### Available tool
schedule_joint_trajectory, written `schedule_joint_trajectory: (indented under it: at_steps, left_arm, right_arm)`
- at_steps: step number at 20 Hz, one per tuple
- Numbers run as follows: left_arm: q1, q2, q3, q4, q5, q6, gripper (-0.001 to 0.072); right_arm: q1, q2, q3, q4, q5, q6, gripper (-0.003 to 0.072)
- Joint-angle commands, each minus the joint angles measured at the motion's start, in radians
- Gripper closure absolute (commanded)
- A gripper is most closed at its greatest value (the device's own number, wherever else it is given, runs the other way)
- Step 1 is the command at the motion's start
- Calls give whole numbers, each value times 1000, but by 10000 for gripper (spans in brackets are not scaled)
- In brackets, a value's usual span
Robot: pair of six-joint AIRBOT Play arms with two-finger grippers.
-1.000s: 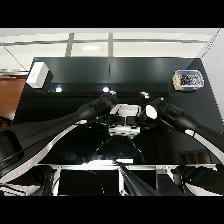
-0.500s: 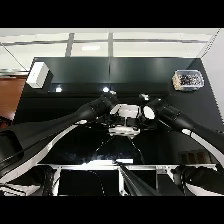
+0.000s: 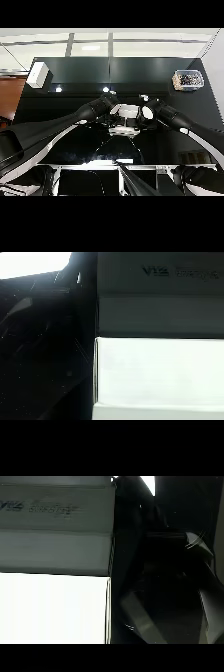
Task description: Fold the box and place the chain.
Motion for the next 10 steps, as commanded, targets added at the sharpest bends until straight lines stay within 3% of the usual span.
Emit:
schedule_joint_trajectory:
  at_steps: [1, 2, 3, 4, 5, 8, 9, 10]
  left_arm:
    - [1, 0, 0, 1, 3, 0, 683]
    - [1, 0, 0, 1, 3, 0, 682]
    - [1, 0, 0, 1, 3, 0, 682]
    - [1, 0, 0, 1, 4, 0, 682]
    - [1, 0, 0, 1, 5, 0, 683]
    - [1, 0, 0, 0, 5, 0, 682]
    - [1, 0, 0, 1, 3, 0, 682]
    - [1, 0, 0, 0, 3, 0, 682]
  right_arm:
    - [0, -2, 1, 3, 9, 4, 650]
    - [0, -2, 1, 3, 8, 5, 525]
    - [0, -2, 1, 3, 8, 4, 502]
    - [0, -1, 1, 2, 8, 4, 533]
    - [0, 0, 1, 2, 5, 0, 677]
    - [-3, 10, 1, -2, 0, -9, 673]
    - [-6, 22, 1, -10, 1, -8, 599]
    - [-14, 38, 1, -13, 1, -9, 407]
